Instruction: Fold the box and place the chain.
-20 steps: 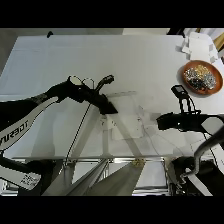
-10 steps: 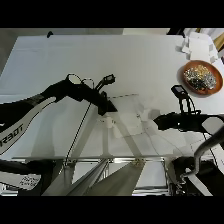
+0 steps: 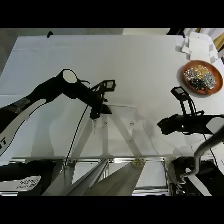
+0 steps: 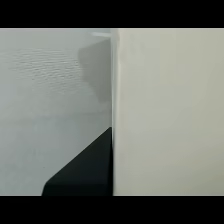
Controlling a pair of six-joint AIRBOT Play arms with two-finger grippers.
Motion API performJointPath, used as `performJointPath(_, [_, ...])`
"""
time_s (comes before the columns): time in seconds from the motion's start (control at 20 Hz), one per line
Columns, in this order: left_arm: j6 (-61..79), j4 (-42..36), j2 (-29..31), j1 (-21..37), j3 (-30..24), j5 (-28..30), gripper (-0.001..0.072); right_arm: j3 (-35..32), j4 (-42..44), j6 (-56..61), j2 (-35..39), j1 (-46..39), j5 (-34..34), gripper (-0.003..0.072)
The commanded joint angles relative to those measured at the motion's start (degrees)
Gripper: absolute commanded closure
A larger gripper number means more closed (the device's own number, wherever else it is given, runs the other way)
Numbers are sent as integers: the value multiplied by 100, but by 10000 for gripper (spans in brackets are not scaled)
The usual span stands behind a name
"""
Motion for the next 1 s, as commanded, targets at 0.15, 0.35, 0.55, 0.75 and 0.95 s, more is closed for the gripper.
performJointPath(0.15, [24, -50, -133, -404, -44, 1327, 706, 20, 264, -59, 280, 4, 212, 375])
performJointPath(0.35, [247, -732, -538, -396, -44, 1305, 706, 20, 289, -61, 278, 4, -37, 376])
performJointPath(0.55, [278, -719, -682, -398, -57, 1222, 706, 20, 289, -76, 278, 4, -260, 376])
performJointPath(0.75, [361, -719, -704, -400, -57, 1491, 705, 20, 284, -212, 278, 4, -334, 376])
performJointPath(0.95, [356, -699, -752, -407, -59, 1541, 705, 20, 282, -212, 278, 4, -420, 376])
